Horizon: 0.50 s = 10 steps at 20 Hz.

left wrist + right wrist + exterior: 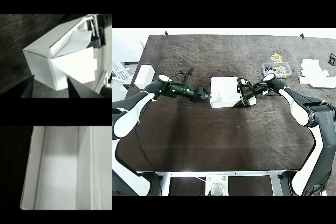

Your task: Fold the box and place the chain.

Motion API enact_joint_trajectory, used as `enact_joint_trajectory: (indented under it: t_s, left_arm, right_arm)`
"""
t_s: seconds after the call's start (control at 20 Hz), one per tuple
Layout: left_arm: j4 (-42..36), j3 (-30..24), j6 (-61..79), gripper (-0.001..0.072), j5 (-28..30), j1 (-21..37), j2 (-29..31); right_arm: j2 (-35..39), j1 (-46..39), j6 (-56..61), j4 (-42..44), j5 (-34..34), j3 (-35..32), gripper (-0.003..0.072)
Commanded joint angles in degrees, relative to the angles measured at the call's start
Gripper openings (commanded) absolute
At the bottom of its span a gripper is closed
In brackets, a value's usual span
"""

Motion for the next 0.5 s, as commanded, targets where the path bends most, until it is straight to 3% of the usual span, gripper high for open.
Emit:
enact_joint_trajectory:
  t_s: [0.0, 0.45]
  left_arm:
    - [0.26, 0.13, -6.16, 0.0465, 1.68, -1.09, 0.02]
    - [0.57, 0.42, -9.73, 0.0465, 3.32, -2.34, 0.02]
  right_arm:
    - [-0.02, 0.02, 0.0, 0.02, 0.0, 0.04, 0.0592]
    - [-0.02, 0.02, 0.0, 0.02, 0.0, 0.04, 0.0592]
